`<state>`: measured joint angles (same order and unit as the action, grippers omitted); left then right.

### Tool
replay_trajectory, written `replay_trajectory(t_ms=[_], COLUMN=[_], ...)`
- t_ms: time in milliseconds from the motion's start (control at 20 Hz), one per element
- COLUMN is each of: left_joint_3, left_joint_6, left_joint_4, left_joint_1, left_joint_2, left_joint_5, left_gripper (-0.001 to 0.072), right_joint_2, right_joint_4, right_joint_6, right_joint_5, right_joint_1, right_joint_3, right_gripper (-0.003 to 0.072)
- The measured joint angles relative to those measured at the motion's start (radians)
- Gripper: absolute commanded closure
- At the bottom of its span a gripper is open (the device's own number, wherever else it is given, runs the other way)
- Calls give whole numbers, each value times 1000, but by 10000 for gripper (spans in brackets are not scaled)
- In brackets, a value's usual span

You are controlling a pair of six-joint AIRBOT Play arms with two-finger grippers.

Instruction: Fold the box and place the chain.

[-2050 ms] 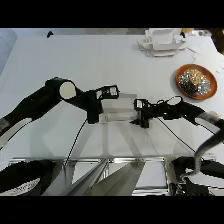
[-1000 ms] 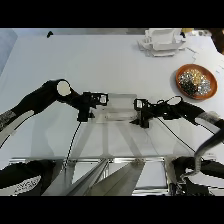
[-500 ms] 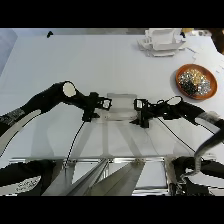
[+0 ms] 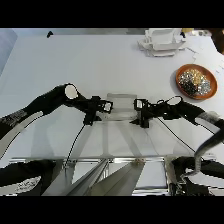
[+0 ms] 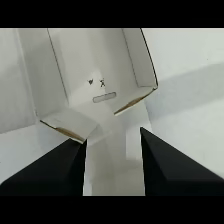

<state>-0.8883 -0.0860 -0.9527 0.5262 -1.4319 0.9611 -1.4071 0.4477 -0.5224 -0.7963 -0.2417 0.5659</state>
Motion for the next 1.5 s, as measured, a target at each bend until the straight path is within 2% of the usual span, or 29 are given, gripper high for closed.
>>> replay_trajectory(t_ms=[150,350,450,550,600,1000,1150,1200,1250,1500], left_joint_3=[1,2,2,2,2,2,1,1,1,1], left_joint_6=[0,0,3,12,16,41,71,81,90,122], left_joint_4=[23,52,60,64,66,101,107,107,108,107], left_joint_1=[11,29,32,35,39,83,96,100,104,117], left_joint_2=[0,-1,-4,-9,-11,-28,-41,-43,-45,-48], left_joint_5=[-27,-76,-90,-104,-105,-140,-153,-153,-154,-159], left_gripper=[399,400,510,536,592,593,397,289,212,197], right_joint_2=[0,0,0,0,0,0,0,0,0,0], right_joint_4=[0,0,0,0,0,0,0,0,0,0], right_joint_6=[0,1,1,1,1,0,0,0,0,-1], right_joint_5=[0,0,0,0,0,0,0,0,0,-1], right_joint_1=[0,0,0,0,0,0,0,0,0,0], right_joint_3=[0,0,0,0,0,0,0,0,0,0], right_gripper=[304,304,304,304,304,304,304,304,304,304])
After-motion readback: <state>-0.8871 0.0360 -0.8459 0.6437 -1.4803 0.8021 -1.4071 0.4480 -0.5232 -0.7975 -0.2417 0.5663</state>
